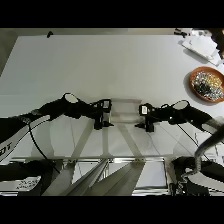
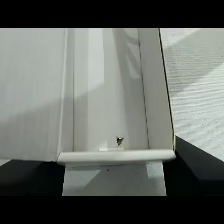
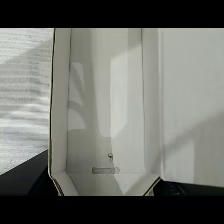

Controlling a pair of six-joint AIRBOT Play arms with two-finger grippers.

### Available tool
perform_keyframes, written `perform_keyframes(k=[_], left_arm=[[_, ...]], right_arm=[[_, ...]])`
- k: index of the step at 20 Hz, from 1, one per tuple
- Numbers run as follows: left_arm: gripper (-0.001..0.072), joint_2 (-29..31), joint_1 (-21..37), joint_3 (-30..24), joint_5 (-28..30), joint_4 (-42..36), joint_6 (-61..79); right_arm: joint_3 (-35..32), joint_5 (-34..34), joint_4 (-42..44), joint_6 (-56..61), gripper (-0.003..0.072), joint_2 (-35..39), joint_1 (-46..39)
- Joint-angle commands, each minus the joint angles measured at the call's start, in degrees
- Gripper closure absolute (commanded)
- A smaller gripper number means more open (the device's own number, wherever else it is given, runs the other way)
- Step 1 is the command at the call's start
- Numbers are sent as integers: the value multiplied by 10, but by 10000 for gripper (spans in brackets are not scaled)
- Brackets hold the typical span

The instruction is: Fold the box and place the chain.

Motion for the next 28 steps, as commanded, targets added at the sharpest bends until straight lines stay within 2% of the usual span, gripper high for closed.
perform_keyframes(k=[1,8,10,12,14,15,16,19,24,28], left_arm=[[363,0,0,0,-8,1,0],[365,0,0,0,-8,1,0],[365,0,0,0,-8,1,0],[365,0,0,0,-9,1,0],[365,0,0,0,-8,1,0],[365,0,0,0,-8,1,0],[365,0,0,0,-8,1,0],[364,0,0,0,-8,1,0],[364,0,0,0,-8,1,-1],[366,2,0,0,-3,2,-1]], right_arm=[[0,-1,1,1,221,0,0],[0,0,2,1,224,0,0],[0,1,0,1,280,0,0],[0,0,-2,2,278,0,0],[0,1,-6,12,221,2,0],[0,0,-13,22,77,3,0],[0,-2,-27,36,-29,4,-1],[0,-3,-77,102,-23,17,-3],[1,-19,-117,130,-24,84,-3],[1,-8,-270,269,-23,115,-3]])
